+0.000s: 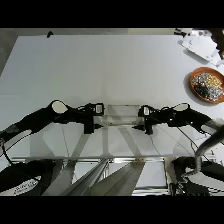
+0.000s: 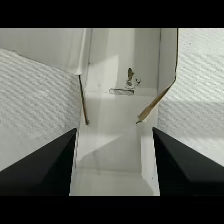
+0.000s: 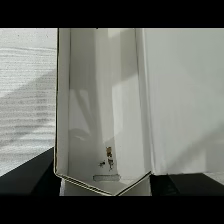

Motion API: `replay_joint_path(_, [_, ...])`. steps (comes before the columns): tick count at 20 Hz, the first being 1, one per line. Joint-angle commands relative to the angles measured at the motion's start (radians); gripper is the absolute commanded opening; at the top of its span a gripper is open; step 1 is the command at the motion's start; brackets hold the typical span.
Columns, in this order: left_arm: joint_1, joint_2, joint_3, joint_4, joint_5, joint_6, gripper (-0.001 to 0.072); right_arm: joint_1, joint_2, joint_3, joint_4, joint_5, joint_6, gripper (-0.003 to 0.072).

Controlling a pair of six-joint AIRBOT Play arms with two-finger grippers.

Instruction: Fold the box and place the chain.

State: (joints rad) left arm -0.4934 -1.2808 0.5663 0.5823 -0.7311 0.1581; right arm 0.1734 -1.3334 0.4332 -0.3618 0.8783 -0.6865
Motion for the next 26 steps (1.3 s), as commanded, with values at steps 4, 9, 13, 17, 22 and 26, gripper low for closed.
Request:
replay_joint_path(4, [-0.047, -0.003, 0.0, -0.046, 0.002, 0.05, 0.0478, 0.001, 0.0, 0.0, 0.0, 0.0, 0.0, 0.0418])
replay_joint_path(9, [-0.059, -0.003, 0.0, -0.047, 0.005, 0.051, 0.0308, 0.001, 0.0, 0.0, 0.0, 0.0, 0.0, 0.0418])
replay_joint_path(13, [-0.059, -0.003, 0.0, -0.048, 0.091, 0.051, 0.0271, 0.001, 0.0, 0.0, 0.0, 0.0, 0.0, 0.0418])
replay_joint_path(17, [-0.065, -0.003, 0.0, -0.048, 0.117, 0.051, 0.0271, 0.001, 0.0, 0.0, 0.0, 0.0, 0.0, 0.0418])
replay_joint_path(22, [-0.113, -0.003, 0.001, -0.051, 0.123, 0.079, 0.0271, 0.001, 0.0, 0.0, 0.0, 0.0, 0.0, 0.0418])
replay_joint_path(26, [-0.131, -0.003, 0.001, -0.098, 0.158, 0.096, 0.027, 0.001, 0.0, 0.0, 0.0, 0.0, 0.0, 0.0418])
